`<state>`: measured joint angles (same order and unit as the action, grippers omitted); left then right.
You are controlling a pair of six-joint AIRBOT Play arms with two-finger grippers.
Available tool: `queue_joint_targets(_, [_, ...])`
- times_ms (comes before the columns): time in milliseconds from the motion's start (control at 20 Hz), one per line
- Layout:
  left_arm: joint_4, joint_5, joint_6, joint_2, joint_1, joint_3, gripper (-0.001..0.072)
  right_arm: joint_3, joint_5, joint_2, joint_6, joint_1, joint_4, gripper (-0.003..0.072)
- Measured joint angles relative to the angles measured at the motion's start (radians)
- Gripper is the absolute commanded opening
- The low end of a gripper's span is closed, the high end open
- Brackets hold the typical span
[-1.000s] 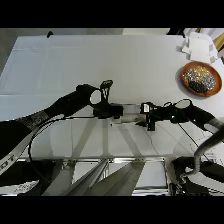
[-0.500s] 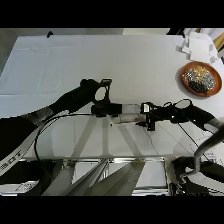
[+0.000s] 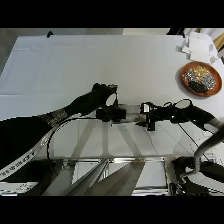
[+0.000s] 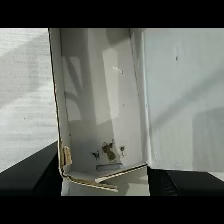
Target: Fold the box and place the chain.
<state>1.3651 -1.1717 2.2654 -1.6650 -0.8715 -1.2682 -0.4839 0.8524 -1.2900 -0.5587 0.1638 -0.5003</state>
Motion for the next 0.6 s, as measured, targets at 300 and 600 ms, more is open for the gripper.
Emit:
queue_joint_targets(300, [0.038, 0.012, 0.126, -0.018, -0.018, -0.001, 0.0178, 0.000, 0.000, 0.000, 0.000, 0.000, 0.000, 0.0403])
queue_joint_targets(600, [0.058, 0.010, 0.163, -0.021, -0.021, -0.001, 0.0003, 0.000, 0.000, 0.000, 0.001, 0.000, 0.000, 0.0403])
